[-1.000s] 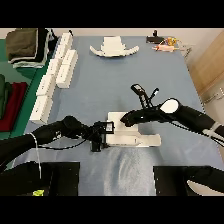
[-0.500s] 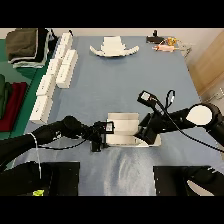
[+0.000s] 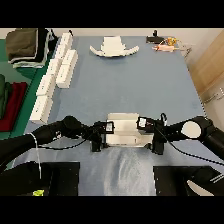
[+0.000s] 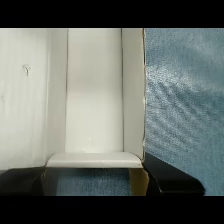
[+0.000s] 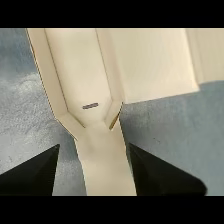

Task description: Fold the box.

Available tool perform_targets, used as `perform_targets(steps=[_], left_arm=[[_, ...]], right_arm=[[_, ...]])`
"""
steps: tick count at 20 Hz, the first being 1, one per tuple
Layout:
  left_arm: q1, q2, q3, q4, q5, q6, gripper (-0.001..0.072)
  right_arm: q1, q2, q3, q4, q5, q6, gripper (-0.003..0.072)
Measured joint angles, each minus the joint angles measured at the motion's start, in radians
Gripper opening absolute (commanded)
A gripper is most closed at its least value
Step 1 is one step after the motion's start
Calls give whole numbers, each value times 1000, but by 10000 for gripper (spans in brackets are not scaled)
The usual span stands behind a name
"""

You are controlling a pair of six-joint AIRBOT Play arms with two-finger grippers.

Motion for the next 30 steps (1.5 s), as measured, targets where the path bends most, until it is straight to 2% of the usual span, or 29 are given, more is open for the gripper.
perform_targets(steps=[3,4,5,6,9,10,11,15,18,19,20,21,26,27,28,30], left_arm=[[0,0,0,0,0,0,508],[0,0,0,0,0,0,508],[0,0,0,0,0,0,509],[0,0,0,0,0,0,508],[0,0,0,0,1,-2,508],[0,0,0,0,1,-2,509],[0,0,0,0,1,-1,509],[0,0,0,0,0,0,508],[0,0,0,0,0,1,508],[0,0,0,0,0,1,509],[0,0,0,0,0,1,508],[0,0,0,0,0,1,508],[0,0,0,0,0,1,509],[0,0,0,0,0,1,508],[0,0,0,0,0,1,508],[0,0,0,0,0,1,508]], right_arm=[[0,-10,-44,52,-82,-80,634],[0,-11,-55,72,-111,-103,606],[1,-13,-64,91,-132,-124,513],[1,-14,-71,111,-148,-140,487],[2,-21,-83,165,-189,-194,290],[3,-26,-85,177,-200,-209,267],[6,-32,-87,193,-211,-224,207],[35,-55,-90,232,-245,-259,158],[61,-75,-90,250,-283,-269,167],[71,-83,-90,255,-295,-271,331],[80,-90,-90,261,-305,-274,573],[88,-99,-90,268,-313,-275,640],[103,-118,-89,279,-338,-287,632],[104,-116,-89,277,-338,-287,496],[105,-111,-89,273,-336,-284,297],[106,-91,-89,236,-322,-243,113]])
